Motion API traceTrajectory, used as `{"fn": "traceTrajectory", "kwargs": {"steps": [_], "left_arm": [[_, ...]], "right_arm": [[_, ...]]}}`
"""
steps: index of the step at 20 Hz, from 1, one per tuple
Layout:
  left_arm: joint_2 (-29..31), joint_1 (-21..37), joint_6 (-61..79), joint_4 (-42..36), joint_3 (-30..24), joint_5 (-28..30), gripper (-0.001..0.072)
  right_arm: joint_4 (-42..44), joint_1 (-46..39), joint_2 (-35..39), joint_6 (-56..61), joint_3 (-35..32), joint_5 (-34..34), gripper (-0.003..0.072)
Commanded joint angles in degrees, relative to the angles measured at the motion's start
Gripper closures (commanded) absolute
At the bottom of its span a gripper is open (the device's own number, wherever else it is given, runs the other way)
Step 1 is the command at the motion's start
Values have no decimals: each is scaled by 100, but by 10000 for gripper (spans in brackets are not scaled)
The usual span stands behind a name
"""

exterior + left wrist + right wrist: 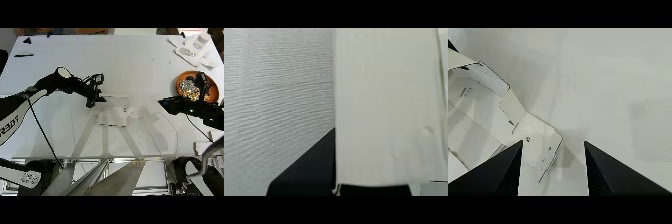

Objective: Fold the box and place the chain.

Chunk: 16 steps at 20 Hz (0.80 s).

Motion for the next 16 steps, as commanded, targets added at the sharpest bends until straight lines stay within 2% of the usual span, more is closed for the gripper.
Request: {"fn": "traceTrajectory", "kwargs": {"steps": [1,2,3,6,9,13,16], "left_arm": [[-4,-4,-4,26,0,-35,695],[-4,-4,-4,26,0,-35,695],[-4,-4,-4,24,0,-35,695],[-4,-4,-4,24,0,-35,695],[-4,-4,-4,11,0,-35,695],[-4,-4,-4,11,0,-35,695],[-4,-4,-4,11,0,-35,695]], "right_arm": [[44,2,4,-302,7,197,267],[44,2,4,-643,7,334,224],[42,2,4,-1156,7,529,101],[155,103,4,-2302,7,1091,25],[-59,907,4,-2846,7,1126,14],[-942,2232,4,-3141,7,872,-2],[-973,2745,4,-3136,7,872,-2]]}}
